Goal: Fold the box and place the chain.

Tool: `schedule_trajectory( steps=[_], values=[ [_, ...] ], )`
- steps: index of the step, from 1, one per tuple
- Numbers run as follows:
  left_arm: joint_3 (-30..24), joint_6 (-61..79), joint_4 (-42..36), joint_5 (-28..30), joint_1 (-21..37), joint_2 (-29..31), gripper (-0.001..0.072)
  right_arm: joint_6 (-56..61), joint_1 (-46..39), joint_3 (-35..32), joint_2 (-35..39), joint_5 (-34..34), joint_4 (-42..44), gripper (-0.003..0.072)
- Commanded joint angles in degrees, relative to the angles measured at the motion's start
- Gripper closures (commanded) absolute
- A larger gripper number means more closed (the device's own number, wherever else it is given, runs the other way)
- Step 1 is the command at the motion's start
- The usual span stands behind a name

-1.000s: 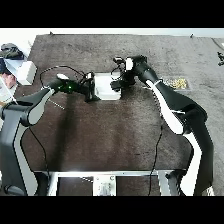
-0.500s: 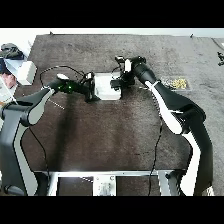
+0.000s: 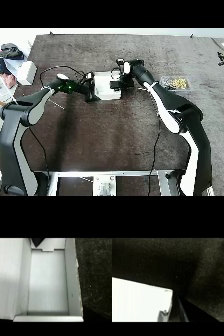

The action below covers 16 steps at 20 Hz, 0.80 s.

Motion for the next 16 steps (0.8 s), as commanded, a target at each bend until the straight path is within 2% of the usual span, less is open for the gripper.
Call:
schedule_trajectory(
  steps=[1, 12, 13, 15, 16],
  values=[
    [0.04, 0.07, 0.04, -0.04, 0.00, -0.02, 0.0370, 0.11, -0.09, 0.35, -0.79, 2.78, 0.22, 0.0293],
    [0.02, 0.07, 0.04, -0.02, 0.00, -0.02, 0.0370, 1.31, 0.68, 0.35, -0.72, 1.92, -1.66, 0.0314],
    [0.02, 0.07, 0.04, -0.02, 0.00, -0.02, 0.0370, 1.88, 0.90, 0.35, -0.72, 1.77, -2.34, 0.0400],
    [0.02, 0.07, 0.04, -0.04, 0.00, -0.02, 0.0370, 2.40, 1.07, 0.35, -0.72, 1.46, -2.80, 0.0413],
    [0.04, 0.09, 0.04, -0.02, 0.00, -0.02, 0.0370, 2.58, 1.11, 0.35, -0.72, 1.40, -2.80, 0.0467]
  ],
)
